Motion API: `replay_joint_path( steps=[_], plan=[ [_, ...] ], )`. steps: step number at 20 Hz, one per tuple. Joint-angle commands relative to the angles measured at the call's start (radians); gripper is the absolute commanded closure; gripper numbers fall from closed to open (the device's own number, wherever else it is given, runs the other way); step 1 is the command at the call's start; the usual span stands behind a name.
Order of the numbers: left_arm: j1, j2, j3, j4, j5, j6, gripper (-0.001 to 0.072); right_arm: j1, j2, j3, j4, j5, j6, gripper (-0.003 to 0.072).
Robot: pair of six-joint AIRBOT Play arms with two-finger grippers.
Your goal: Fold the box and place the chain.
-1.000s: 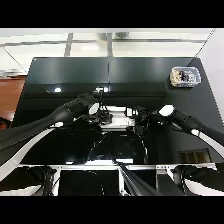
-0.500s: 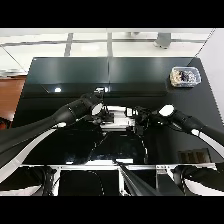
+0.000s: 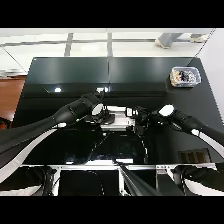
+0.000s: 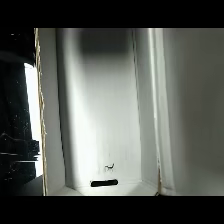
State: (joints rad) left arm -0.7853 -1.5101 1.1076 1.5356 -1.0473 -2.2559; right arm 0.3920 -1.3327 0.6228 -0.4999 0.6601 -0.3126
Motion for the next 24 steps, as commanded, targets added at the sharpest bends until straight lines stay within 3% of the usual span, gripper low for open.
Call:
replay_joint_path(
  steps=[1,7,10,12,15,22,23,24],
  plan=[
    [0.000,-0.004,0.002,0.002,0.000,-0.003,0.0332,0.001,0.000,0.000,0.001,0.002,0.002,0.0376],
    [-0.014,-0.068,0.083,0.002,-0.071,-0.003,0.0342,0.001,0.000,0.000,0.001,0.002,0.002,0.0376],
    [-0.013,-0.067,0.089,0.002,-0.090,-0.003,0.0442,0.001,0.000,0.000,0.001,0.002,0.002,0.0376],
    [-0.012,-0.067,0.089,0.001,-0.104,-0.003,0.0462,0.001,0.000,0.000,0.001,0.002,0.002,0.0376],
    [-0.012,-0.067,0.088,0.008,-0.112,-0.003,0.0683,0.001,0.000,0.000,0.001,0.002,0.002,0.0376],
    [-0.012,-0.067,0.088,0.007,-0.114,0.002,0.0683,0.001,0.000,0.000,0.002,0.001,0.017,0.0368],
    [-0.012,-0.067,0.088,0.007,-0.117,0.006,0.0683,0.001,0.002,0.001,0.001,0.001,0.057,0.0102],
    [-0.012,-0.067,0.088,0.007,-0.117,0.008,0.0683,0.000,0.011,0.001,-0.009,0.003,0.097,-0.0034]
  ],
)
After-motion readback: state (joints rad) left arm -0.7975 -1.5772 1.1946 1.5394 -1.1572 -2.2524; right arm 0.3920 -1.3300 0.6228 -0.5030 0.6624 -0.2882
